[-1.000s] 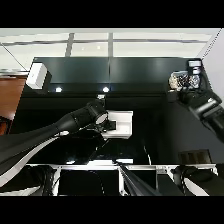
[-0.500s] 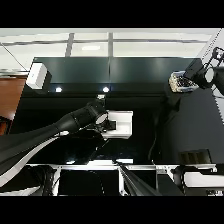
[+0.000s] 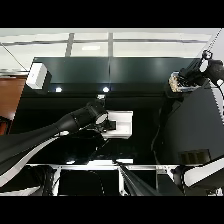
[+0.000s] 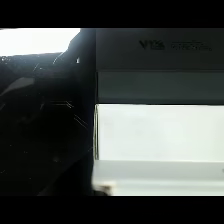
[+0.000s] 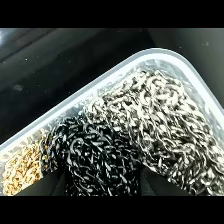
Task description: Fold the box and place the chain.
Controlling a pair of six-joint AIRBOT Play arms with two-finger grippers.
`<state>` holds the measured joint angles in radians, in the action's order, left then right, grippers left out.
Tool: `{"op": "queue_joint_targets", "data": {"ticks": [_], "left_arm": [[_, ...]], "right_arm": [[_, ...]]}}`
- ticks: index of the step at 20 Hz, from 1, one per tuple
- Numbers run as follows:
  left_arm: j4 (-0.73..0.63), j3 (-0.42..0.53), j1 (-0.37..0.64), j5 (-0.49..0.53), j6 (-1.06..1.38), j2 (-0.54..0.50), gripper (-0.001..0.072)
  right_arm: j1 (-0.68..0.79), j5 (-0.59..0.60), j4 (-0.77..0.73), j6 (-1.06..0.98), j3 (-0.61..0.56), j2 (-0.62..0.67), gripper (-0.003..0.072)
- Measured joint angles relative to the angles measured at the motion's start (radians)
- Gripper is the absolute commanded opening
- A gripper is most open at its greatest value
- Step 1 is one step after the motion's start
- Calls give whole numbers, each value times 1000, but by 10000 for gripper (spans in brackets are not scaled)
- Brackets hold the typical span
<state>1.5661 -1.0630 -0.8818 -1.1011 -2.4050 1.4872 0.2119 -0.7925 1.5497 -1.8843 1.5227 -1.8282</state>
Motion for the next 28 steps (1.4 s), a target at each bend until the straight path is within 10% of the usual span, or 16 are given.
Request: {"op": "queue_joint_targets", "data": {"ticks": [2, 10, 21, 28], "left_arm": [[0, 0, 0, 0, 0, 0, 26], [0, 0, 0, 0, 0, 0, 26], [0, 0, 0, 0, 0, 0, 26], [0, 0, 0, 0, 0, 0, 27]], "right_arm": [[2, -13, -10, 3, 10, -11, 14], [2, -214, -11, 150, 115, 72, 16], [2, -272, -155, 356, 142, 570, 16], [-28, -527, -357, 460, 117, 787, 16]]}}
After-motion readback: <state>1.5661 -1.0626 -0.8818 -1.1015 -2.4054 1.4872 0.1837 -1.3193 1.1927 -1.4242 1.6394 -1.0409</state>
